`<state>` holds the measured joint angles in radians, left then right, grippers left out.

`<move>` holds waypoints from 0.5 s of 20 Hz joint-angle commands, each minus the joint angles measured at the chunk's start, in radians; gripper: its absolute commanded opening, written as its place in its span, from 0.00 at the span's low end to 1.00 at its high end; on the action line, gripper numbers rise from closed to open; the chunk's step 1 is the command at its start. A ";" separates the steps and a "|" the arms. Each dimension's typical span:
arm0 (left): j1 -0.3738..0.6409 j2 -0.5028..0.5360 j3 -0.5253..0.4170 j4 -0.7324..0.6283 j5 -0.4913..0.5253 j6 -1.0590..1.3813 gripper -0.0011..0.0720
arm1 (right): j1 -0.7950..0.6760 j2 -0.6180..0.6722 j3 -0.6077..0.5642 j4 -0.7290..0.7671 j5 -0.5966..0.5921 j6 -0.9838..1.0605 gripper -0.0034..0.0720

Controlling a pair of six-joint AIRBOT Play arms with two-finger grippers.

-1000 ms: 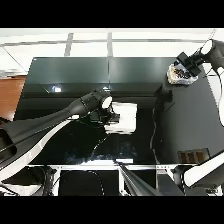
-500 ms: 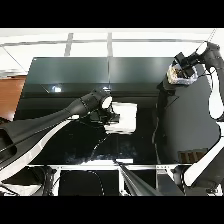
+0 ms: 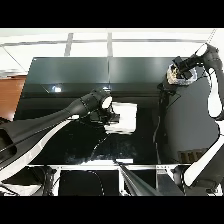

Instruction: Fold the box and place the chain.

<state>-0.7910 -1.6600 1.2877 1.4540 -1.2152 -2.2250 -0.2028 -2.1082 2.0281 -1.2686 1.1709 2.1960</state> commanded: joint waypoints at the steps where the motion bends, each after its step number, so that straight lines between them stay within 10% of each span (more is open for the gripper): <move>1: 0.000 0.000 0.001 0.000 -0.001 0.000 0.05 | -0.016 0.008 0.007 0.017 0.068 -0.056 0.60; 10: 0.000 0.000 0.001 0.000 -0.001 0.000 0.05 | -0.008 0.027 0.027 0.012 0.106 -0.085 0.60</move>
<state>-0.7910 -1.6600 1.2877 1.4540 -1.2160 -2.2246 -0.2161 -2.0846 2.0529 -1.2491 1.2510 2.1246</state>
